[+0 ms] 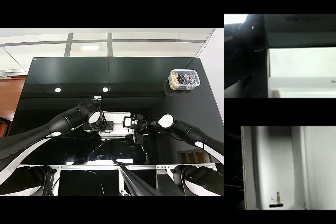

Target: Fold the box and place the chain.

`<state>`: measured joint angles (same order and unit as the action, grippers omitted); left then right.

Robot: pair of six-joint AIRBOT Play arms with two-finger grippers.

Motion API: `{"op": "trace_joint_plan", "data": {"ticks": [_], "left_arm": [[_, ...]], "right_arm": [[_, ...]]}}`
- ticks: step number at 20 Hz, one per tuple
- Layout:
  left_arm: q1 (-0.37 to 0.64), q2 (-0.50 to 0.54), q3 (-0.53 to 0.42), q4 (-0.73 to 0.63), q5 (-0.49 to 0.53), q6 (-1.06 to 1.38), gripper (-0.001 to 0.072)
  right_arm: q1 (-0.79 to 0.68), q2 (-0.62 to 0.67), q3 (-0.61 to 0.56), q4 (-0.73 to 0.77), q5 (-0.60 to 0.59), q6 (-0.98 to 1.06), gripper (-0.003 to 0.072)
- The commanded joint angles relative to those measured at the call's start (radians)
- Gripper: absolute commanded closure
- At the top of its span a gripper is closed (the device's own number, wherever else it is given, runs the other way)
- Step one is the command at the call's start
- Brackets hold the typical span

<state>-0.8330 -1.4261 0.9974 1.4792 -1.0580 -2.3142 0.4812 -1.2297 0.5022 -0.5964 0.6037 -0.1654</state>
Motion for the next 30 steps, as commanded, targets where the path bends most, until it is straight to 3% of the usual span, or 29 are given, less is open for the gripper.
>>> {"op": "trace_joint_plan", "data": {"ticks": [1, 17, 18, 20, 22, 23, 30], "left_arm": [[0.0, 0.0, 0.001, 0.001, 0.003, -0.002, 0.0149], [0.001, -0.019, 0.001, 0.003, 0.019, -0.024, 0.0154], [0.001, -0.02, 0.001, 0.003, 0.015, -0.024, 0.0204], [0.0, -0.019, 0.001, -0.002, 0.011, -0.024, 0.0392], [0.0, -0.019, 0.001, -0.004, 0.011, -0.024, 0.0624], [0.001, -0.019, 0.001, -0.004, 0.011, -0.023, 0.0678], [0.001, -0.019, 0.001, 0.001, 0.011, -0.02, 0.0678]], "right_arm": [[0.001, 0.0, 0.0, 0.001, 0.0, 0.0, 0.0558], [0.001, 0.0, 0.0, 0.001, 0.0, 0.0, 0.0558], [0.001, 0.0, 0.0, 0.001, 0.0, 0.0, 0.0558], [0.001, 0.0, 0.0, 0.001, 0.0, 0.0, 0.0558], [0.001, 0.0, 0.0, 0.001, 0.0, 0.0, 0.0558], [0.001, 0.0, 0.0, 0.001, 0.0, 0.0, 0.0558], [0.001, 0.0, 0.0, 0.001, 0.0, 0.0, 0.0558]]}}
